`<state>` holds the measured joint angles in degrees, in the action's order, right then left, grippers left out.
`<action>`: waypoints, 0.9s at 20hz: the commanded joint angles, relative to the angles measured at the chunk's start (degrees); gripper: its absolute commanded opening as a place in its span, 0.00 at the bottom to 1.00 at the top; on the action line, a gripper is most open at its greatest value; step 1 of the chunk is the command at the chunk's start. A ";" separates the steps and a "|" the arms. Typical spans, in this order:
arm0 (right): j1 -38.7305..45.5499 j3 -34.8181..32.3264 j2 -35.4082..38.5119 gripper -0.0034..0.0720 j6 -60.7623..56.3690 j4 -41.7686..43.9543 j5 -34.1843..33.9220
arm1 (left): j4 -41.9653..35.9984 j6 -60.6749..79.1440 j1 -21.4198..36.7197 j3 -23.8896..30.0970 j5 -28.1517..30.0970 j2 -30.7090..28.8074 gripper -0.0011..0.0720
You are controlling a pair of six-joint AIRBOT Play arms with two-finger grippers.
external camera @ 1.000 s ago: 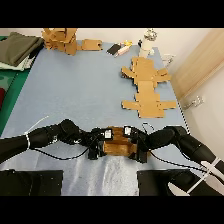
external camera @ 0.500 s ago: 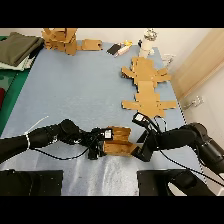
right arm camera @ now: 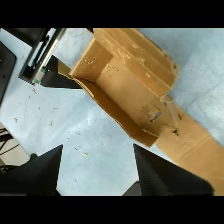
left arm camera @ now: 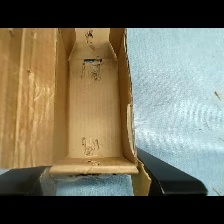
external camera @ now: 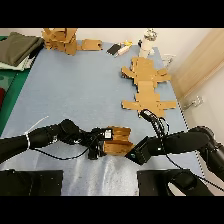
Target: Fold the box.
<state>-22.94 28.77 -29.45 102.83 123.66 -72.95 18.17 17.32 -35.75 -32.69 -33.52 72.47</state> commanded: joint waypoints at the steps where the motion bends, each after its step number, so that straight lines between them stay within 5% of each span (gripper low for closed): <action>1: -0.02 0.07 0.20 0.97 -2.99 1.14 0.02 | 0.07 -0.28 0.07 -0.04 -0.13 -0.04 0.85; 18: -0.02 0.07 0.11 0.97 -2.97 0.63 2.71 | 10.36 -5.79 6.51 0.02 -14.10 -2.38 0.85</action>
